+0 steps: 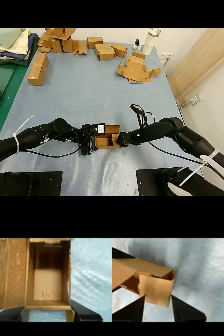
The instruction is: Fold the box.
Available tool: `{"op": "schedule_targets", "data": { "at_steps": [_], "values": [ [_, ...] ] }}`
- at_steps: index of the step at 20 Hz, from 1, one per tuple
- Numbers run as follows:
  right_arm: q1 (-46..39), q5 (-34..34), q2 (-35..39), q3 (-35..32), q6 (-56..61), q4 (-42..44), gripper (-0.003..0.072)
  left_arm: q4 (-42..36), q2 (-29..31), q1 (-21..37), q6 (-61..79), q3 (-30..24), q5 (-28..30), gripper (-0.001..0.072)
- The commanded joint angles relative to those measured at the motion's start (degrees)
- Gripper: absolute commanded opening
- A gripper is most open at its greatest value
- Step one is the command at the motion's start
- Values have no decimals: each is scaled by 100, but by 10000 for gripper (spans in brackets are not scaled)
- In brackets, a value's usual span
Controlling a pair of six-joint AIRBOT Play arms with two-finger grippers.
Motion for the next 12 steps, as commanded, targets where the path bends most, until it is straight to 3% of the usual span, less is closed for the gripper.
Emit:
{"op": "schedule_targets", "data": {
  "at_steps": [1,3,4,5,12],
  "values": [
    [332,308,-308,72,221,-223,513,2,-2,2,0,0,2,401],
    [446,219,-651,352,444,-525,499,2,-2,2,0,0,2,402],
    [514,155,-811,520,468,-632,417,2,-2,2,0,0,2,402],
    [614,68,-999,719,621,-846,394,2,-2,2,0,0,2,402],
    [1543,-960,-1823,1786,2824,-2603,395,2,-2,2,0,0,2,401]
  ]
}}
